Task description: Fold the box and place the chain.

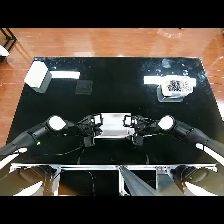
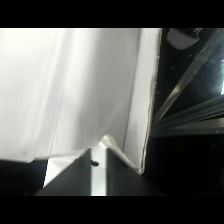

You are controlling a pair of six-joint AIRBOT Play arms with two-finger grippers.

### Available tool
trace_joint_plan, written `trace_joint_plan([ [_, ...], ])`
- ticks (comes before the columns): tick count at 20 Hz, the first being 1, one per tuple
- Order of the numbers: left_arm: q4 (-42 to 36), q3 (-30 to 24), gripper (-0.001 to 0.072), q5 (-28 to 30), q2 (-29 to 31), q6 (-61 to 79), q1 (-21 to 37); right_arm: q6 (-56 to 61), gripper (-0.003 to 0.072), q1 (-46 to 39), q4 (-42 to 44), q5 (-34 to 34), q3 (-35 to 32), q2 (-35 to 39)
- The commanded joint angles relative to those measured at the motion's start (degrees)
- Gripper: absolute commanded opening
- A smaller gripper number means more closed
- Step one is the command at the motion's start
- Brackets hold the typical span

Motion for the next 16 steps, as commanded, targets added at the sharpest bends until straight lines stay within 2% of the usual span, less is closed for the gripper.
trace_joint_plan([
  [1, -0.83, 0.02, 0.0173, 0.44, -0.35, 0.39, -0.26, 0.02, 0.0284, 0.00, 0.04, 0.00, -0.02, 0.02],
  [16, -2.56, 0.02, 0.0174, 0.44, -1.53, 0.90, -0.31, 0.02, 0.0284, 0.00, 0.04, -0.02, -0.02, 0.02],
])
